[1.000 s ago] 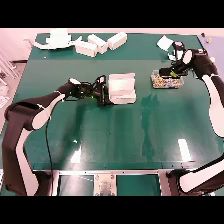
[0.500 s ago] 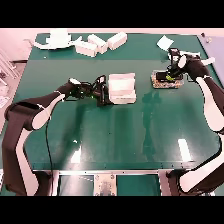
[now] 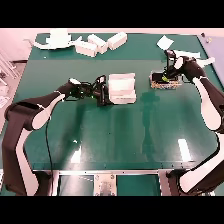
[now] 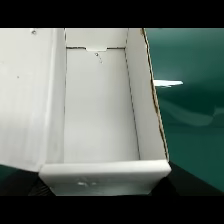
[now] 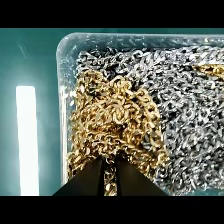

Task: Fold the box and place the chain.

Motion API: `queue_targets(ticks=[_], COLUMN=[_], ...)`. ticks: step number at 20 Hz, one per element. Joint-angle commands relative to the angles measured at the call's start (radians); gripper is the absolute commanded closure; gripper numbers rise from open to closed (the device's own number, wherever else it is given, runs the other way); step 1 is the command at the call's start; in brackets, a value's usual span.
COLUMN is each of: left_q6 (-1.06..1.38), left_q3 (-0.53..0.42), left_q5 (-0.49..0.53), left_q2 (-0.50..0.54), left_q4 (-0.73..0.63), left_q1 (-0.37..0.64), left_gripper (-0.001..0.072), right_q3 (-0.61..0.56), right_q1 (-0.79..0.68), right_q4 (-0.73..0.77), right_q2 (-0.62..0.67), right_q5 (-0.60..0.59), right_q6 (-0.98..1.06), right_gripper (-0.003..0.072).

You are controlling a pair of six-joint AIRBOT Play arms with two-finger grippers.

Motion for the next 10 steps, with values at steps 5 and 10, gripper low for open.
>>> queue_targets(ticks=[5, 10], left_q6=[0.000, 0.000], left_q3=[0.001, 0.000], left_q5=[0.001, 0.000], left_q2=[0.000, 0.000], left_q4=[0.000, 0.000], left_q1=[0.001, 0.001], left_gripper=[0.0243, 0.0243], right_q3=[0.004, 0.004], right_q1=[0.027, 0.148], right_q4=[-0.093, -0.196], right_q2=[0.231, 0.483], right_q5=[0.047, 0.095], right_q6=[-0.017, -0.030], right_gripper=[0.0677, 0.0677])
